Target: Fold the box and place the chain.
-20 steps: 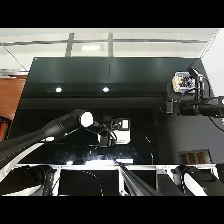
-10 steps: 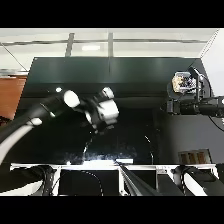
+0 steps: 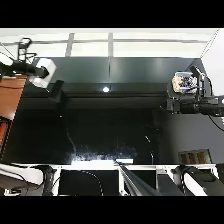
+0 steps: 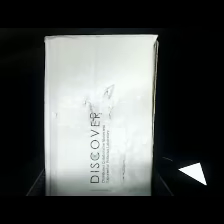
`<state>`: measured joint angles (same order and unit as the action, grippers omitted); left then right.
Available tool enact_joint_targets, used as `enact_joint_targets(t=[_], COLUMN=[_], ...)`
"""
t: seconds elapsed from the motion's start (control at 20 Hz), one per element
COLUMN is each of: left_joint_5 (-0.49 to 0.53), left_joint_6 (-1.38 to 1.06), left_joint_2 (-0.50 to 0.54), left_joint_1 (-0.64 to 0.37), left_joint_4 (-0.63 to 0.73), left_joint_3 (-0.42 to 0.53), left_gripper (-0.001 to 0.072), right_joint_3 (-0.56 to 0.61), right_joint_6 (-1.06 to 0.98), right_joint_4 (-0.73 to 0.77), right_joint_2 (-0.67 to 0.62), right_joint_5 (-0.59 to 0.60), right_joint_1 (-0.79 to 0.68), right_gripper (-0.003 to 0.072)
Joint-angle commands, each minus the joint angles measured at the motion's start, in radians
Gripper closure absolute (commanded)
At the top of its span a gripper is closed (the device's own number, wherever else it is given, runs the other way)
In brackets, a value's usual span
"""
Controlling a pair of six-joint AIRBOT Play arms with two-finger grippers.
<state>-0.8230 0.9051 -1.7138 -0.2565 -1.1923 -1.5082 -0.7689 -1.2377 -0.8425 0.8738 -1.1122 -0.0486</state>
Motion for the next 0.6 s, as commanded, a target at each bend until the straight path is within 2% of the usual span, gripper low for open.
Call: enact_joint_targets(t=[0.0, 0.25, 0.3, 0.35, 0.55], left_joint_5=[-0.068, -0.111, -0.121, -0.105, -0.101], left_joint_6=[0.057, 0.094, 0.094, 0.097, 0.123], left_joint_2=[-0.203, -0.402, -0.422, -0.423, -0.348], left_joint_1=[-0.094, -0.085, -0.079, -0.071, -0.049], left_joint_4=[-0.009, -0.01, -0.026, -0.058, -0.127], left_joint_3=[-0.259, -0.465, -0.495, -0.509, -0.579], left_gripper=[0.0301, 0.029, 0.0109, -0.0002, 0.0], right_joint_3=[0.0, 0.0, 0.0, 0.0, 0.0], right_joint_6=[-0.048, -0.068, -0.07, -0.072, -0.072], right_joint_4=[0.003, 0.005, 0.005, 0.005, 0.003], right_joint_2=[-0.001, -0.001, -0.001, -0.001, -0.001], right_joint_5=[0.003, 0.019, 0.021, 0.018, 0.016], right_joint_1=[0.0, 0.0, 0.0, 0.0, 0.011], right_gripper=[0.0677, 0.0677, 0.0677, 0.0677, 0.0677])
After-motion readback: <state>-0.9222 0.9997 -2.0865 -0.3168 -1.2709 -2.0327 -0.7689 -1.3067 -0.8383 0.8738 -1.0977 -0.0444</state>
